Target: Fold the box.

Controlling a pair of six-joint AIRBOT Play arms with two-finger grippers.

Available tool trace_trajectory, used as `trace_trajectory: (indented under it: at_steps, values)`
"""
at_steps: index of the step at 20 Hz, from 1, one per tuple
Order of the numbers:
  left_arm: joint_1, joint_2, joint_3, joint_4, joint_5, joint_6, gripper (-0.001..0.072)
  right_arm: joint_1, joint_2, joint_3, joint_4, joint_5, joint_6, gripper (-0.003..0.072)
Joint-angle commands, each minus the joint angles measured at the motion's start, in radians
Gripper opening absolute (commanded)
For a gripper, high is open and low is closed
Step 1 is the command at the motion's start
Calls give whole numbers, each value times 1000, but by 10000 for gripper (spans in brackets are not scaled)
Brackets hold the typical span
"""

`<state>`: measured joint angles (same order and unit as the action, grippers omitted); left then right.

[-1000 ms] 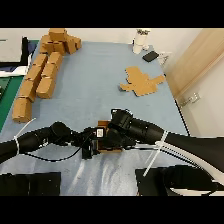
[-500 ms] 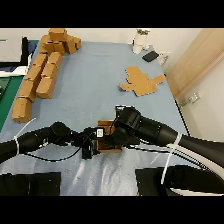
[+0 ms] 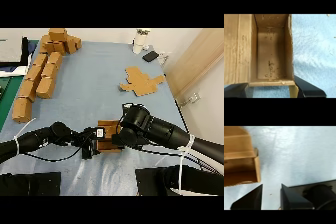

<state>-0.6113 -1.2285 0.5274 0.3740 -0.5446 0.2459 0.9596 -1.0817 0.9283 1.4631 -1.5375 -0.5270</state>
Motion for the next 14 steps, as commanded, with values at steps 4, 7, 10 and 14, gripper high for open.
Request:
trace_trajectory:
  at_steps: [4, 7, 10, 14]
  values:
    - [0, 0, 1, 0, 0, 0, 392, -125, 6, 1, -269, -74, -126, 4]
    - [0, 0, 0, 0, 0, 0, 392, -414, 3, 1, -183, 95, -338, 5]
    - [0, 0, 1, 0, 0, 0, 392, -707, -45, 1, 55, 337, -551, 7]
    - [0, 0, 1, 0, 0, 0, 392, -915, -159, 1, 598, 494, -1032, 4]
